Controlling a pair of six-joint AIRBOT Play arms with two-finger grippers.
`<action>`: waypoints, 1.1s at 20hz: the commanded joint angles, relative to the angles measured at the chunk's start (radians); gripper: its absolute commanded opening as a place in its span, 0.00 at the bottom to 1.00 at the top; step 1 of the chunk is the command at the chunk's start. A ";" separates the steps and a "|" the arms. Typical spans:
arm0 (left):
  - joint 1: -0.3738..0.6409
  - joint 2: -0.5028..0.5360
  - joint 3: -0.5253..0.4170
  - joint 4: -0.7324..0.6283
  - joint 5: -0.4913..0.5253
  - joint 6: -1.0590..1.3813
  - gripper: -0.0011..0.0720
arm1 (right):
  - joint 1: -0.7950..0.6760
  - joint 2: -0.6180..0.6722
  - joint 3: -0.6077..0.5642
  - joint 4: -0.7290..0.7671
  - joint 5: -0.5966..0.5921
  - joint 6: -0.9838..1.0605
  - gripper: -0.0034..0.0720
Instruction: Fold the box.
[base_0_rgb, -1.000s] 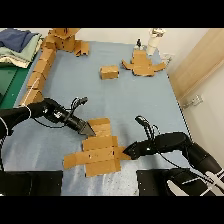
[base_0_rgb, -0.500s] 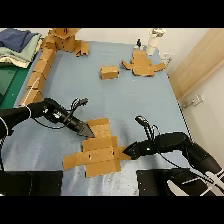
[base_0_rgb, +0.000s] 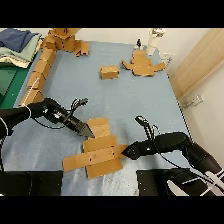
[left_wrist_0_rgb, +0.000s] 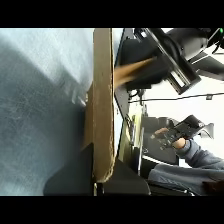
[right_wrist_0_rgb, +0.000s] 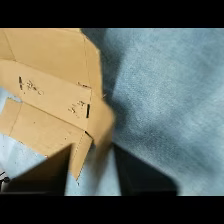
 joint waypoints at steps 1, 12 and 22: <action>0.000 0.000 0.003 -0.002 0.020 0.015 0.03 | -0.007 0.000 0.013 -0.055 0.037 0.001 0.68; -0.297 0.197 0.008 0.035 0.321 0.288 0.03 | -0.125 0.002 0.414 -0.338 -0.134 0.354 0.05; -0.423 0.325 -0.077 0.133 0.530 0.290 0.03 | -0.123 0.002 0.322 -0.304 -0.124 0.386 0.05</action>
